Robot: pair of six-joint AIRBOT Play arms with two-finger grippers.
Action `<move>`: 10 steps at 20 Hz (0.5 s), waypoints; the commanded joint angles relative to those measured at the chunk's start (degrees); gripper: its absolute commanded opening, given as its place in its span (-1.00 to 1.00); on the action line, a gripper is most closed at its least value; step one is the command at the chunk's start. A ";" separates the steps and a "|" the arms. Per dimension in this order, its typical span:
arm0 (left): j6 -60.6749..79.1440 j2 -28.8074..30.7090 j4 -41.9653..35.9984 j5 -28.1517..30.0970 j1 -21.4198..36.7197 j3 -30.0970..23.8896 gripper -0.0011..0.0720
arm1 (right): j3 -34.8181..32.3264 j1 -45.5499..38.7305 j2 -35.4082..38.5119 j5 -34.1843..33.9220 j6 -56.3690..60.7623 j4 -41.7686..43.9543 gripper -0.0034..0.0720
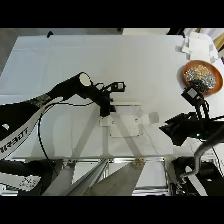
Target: Fold the box and place the chain.
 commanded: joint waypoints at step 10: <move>-0.09 0.02 -0.22 -0.17 -0.02 0.04 -0.92 | 0.04 0.04 0.04 0.83 -7.93 2.64 0.08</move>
